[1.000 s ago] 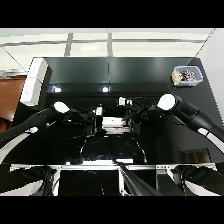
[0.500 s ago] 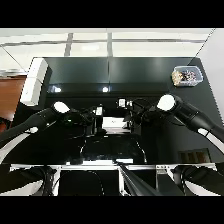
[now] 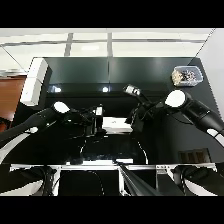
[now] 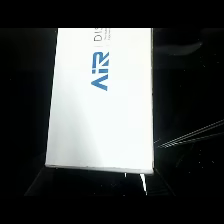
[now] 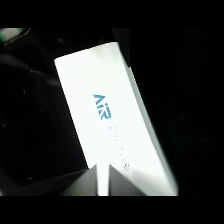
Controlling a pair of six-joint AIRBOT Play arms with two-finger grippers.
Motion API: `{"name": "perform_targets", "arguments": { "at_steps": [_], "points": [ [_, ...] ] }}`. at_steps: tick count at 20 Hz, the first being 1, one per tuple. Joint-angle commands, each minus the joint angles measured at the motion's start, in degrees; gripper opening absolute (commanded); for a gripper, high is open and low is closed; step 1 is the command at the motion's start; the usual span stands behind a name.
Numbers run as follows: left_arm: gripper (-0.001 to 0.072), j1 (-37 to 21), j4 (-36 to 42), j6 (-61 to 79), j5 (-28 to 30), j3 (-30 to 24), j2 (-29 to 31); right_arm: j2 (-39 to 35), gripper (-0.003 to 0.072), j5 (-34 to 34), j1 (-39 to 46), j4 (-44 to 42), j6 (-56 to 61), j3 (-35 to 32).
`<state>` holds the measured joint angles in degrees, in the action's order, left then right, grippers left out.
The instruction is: Fold the box and place the chain.
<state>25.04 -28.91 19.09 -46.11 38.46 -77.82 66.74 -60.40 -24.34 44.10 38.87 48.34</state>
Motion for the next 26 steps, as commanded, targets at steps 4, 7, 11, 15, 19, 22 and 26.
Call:
{"name": "perform_targets", "arguments": {
  "at_steps": [4,7,11,15,19,22,26],
  "points": [
    [0.0467,-0.02,0.00,0.00,0.02,0.02,-0.04,1.68,0.0014,0.22,1.36,-24.65,17.75,-7.63],
    [0.0467,-0.02,0.00,0.00,0.02,0.02,-0.04,5.51,0.0014,5.33,0.90,-27.39,17.75,-8.07],
    [0.0468,-0.02,0.02,0.00,0.02,0.02,-0.04,9.42,0.0013,6.97,0.87,-25.51,17.77,-8.07],
    [0.0468,-0.04,0.04,0.00,0.00,0.02,-0.04,9.94,0.0014,8.24,0.87,-21.46,18.47,-8.07],
    [0.0468,-0.04,0.04,0.00,-0.02,0.02,-0.04,9.94,0.0014,10.51,0.87,-21.33,18.84,-8.07],
    [0.0468,-0.04,0.04,0.00,-0.02,0.02,-0.04,9.88,0.0014,9.35,0.90,-21.33,19.30,-8.04],
    [0.0468,-0.07,0.04,0.00,0.00,0.02,-0.04,8.83,0.0014,1.90,3.02,-21.35,19.19,-5.97]
  ]
}}
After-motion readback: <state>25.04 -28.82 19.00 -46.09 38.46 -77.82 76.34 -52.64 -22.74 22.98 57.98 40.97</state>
